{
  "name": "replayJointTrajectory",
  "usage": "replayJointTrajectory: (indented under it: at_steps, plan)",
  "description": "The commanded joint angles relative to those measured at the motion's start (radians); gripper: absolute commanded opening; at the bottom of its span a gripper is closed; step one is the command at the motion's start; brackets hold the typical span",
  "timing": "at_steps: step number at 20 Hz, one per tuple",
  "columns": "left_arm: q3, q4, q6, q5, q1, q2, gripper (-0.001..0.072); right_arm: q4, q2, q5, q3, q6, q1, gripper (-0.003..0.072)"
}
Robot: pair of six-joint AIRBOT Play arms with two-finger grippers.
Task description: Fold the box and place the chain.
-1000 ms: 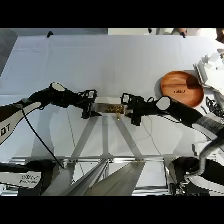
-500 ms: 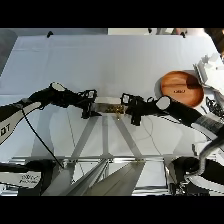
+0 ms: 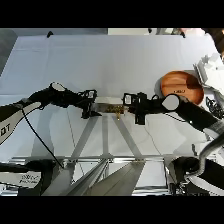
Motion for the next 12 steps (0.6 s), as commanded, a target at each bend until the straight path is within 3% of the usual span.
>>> replayJointTrajectory:
  at_steps: [1,9,10,12]
  plan:
    - [0.000,0.000,0.000,0.000,0.000,0.000,0.0276,-0.011,0.019,0.173,0.088,0.031,0.001,0.0009]
    - [0.000,0.000,0.000,0.000,0.000,0.000,0.0276,0.100,-0.050,0.188,0.147,0.181,0.001,0.0015]
    - [0.000,0.000,0.000,0.000,0.000,0.000,0.0276,0.121,-0.067,0.199,0.147,0.187,0.001,0.0042]
    - [0.000,0.000,0.000,0.000,0.000,0.000,0.0276,0.150,-0.094,0.200,0.147,0.188,0.001,0.0294]
